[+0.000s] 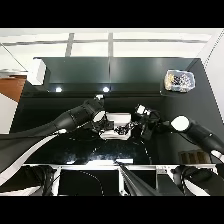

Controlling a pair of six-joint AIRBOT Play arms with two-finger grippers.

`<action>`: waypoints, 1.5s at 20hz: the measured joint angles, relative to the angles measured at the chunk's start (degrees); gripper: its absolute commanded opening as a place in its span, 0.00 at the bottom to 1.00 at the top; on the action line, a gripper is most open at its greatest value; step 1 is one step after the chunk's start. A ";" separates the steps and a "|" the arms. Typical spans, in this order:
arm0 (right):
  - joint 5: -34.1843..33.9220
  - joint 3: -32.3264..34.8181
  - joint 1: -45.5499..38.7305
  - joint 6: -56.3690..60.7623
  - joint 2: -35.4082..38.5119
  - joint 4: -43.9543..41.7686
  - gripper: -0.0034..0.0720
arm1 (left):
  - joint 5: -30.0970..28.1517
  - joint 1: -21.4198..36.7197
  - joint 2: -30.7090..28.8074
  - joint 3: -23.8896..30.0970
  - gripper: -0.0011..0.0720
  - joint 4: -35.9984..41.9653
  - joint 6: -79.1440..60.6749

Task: Fold the box and place the chain.

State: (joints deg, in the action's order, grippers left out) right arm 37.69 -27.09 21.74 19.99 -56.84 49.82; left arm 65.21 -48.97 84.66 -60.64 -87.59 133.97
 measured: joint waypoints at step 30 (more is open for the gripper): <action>25.03 -13.20 -23.52 23.21 11.28 -10.21 0.85 | 9.27 0.07 -4.63 -5.62 0.99 0.83 -19.23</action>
State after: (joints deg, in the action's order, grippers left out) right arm 62.72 -40.29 -1.78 43.20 -45.56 39.62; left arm 74.48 -48.90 80.03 -66.26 -86.76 114.74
